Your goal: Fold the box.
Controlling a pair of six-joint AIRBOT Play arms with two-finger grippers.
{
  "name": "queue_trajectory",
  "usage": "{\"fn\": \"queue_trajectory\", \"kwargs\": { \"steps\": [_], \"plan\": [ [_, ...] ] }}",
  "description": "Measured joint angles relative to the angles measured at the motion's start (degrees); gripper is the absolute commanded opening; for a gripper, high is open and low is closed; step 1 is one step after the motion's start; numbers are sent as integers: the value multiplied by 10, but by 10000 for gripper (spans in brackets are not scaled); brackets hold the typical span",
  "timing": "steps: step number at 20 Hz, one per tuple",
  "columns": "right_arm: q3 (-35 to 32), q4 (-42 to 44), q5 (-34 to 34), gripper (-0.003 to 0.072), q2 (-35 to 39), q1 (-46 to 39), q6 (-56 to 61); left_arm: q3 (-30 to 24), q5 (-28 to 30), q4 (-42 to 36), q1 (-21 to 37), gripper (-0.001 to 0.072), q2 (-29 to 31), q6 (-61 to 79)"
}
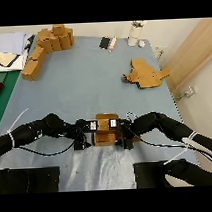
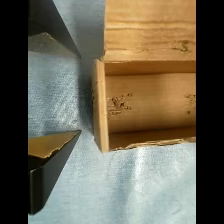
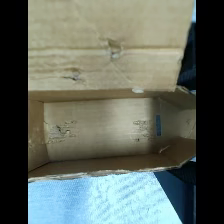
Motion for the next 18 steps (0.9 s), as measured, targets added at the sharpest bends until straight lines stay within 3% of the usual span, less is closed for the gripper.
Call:
{"fn": "queue_trajectory", "kwargs": {
  "steps": [11,18],
  "plan": [
    [0,0,0,503,0,0,0,-6,30,-19,-44,704,0,-13],
    [0,1,0,503,0,0,0,-6,-42,-8,6,704,0,-31]
  ]
}}
